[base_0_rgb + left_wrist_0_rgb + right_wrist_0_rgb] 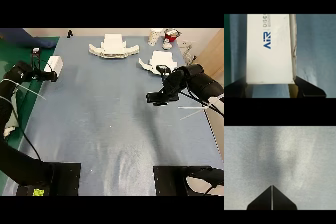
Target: Fold the box.
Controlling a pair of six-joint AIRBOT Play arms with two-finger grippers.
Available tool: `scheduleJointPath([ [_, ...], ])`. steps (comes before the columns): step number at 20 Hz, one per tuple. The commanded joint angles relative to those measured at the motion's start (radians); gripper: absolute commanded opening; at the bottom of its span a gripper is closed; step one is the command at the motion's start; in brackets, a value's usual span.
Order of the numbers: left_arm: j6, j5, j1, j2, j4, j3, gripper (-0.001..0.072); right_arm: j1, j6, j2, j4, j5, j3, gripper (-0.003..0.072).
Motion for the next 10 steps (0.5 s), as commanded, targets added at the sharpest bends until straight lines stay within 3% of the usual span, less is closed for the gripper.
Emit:
scheduleJointPath([
  [1, -0.013, 0.006, 0.012, -0.190, 0.006, 0.216, 0.0517, -0.001, 0.001, 0.000, 0.000, 0.000, 0.001, 0.0017],
  [5, -0.012, -0.003, -0.006, -0.343, 0.004, 0.372, 0.0517, -0.001, 0.001, 0.000, 0.000, 0.000, 0.001, 0.0017],
  [10, -0.007, 0.067, -0.013, -0.380, 0.006, 0.396, 0.0517, -0.001, 0.000, 0.000, 0.001, 0.000, 0.001, 0.0017],
])
